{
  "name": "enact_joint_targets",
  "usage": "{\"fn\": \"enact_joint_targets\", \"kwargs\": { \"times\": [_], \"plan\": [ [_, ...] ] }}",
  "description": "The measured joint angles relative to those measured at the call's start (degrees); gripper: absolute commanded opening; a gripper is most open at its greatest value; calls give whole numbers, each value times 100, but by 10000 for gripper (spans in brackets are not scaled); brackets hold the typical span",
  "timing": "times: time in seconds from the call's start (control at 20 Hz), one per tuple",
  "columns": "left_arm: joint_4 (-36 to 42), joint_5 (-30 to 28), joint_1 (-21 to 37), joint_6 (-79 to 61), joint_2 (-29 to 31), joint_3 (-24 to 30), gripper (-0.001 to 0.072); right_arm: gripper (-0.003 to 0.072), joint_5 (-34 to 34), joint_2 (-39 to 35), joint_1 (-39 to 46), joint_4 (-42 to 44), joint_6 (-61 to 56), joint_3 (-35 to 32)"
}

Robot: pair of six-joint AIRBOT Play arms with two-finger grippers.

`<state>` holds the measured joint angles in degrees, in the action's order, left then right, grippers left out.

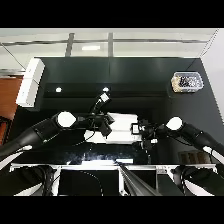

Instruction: Fold the box and place the chain.

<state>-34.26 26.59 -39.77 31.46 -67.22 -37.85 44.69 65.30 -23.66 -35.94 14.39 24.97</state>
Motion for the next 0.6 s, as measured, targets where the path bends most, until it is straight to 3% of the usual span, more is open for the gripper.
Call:
{"fn": "enact_joint_targets", "kwargs": {
  "times": [0.3, 0.45, 0.6],
  "plan": [
    [-129, -170, -9, -17, -136, -33, 25, 223, 4, 2, 0, -2, 17, 0],
    [-461, -136, 24, -22, 195, -66, 25, 223, 13, 0, 0, -13, 28, 0],
    [-894, 289, 221, -17, 730, -81, 24, 223, 17, 0, 0, -13, 33, 0]
  ]
}}
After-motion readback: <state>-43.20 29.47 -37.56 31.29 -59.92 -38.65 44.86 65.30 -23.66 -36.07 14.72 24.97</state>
